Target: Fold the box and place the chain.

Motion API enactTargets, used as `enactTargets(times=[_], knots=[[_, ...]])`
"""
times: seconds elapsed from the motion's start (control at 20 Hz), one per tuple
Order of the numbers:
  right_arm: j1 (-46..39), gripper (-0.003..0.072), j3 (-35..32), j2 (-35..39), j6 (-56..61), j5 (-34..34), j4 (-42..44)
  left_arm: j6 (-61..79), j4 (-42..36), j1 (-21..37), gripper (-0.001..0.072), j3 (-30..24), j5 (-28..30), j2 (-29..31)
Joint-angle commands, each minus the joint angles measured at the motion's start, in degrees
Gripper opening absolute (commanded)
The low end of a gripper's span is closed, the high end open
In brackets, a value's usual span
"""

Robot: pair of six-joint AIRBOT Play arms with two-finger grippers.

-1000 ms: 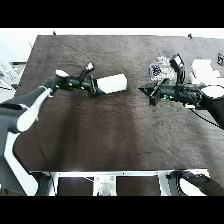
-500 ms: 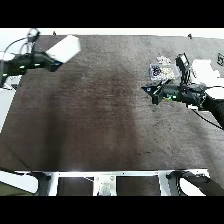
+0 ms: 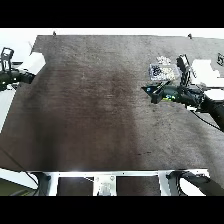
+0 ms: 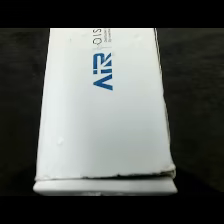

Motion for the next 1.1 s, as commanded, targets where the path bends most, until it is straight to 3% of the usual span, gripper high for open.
enactTargets(times=[0.0,0.25,0.65,0.7,0.75,0.8,0.85,0.95,1.05], knots=[[0.0,0.0008,-0.9,0.0,0.1,-0.8,1.2,-4.5,0.4,0.7,0.0019,-0.5,10.7,-2.5],[0.0,0.0008,-1.5,-0.5,0.1,-0.9,1.6,-3.7,-0.1,0.7,0.002,-0.3,10.8,-6.5],[0.2,0.0009,-1.5,-0.6,0.1,-2.6,1.6,1.0,-2.7,0.7,0.0022,-0.2,10.6,-6.7],[0.1,0.0009,-1.5,-0.6,0.1,-2.6,1.6,1.0,-2.7,0.7,0.0084,-0.2,11.5,-6.7],[0.2,0.0009,-1.5,-0.6,0.1,-2.8,1.6,1.0,-2.4,0.7,0.0301,-0.2,13.7,-6.7],[0.2,0.001,-1.5,-0.6,0.1,-2.8,1.6,1.0,-2.3,0.8,0.0474,-0.2,16.3,-6.7],[0.1,0.0015,-1.5,-0.6,0.1,-2.8,1.6,1.0,-2.4,1.2,0.072,-0.2,16.7,-6.7],[0.2,0.0135,-1.5,-0.6,0.1,-2.8,1.7,1.0,-2.4,1.4,0.072,-0.2,15.3,-6.7],[0.2,0.015,-1.5,-0.6,0.1,-2.8,1.7,1.3,-2.4,1.4,0.072,-0.2,13.9,-6.7]])
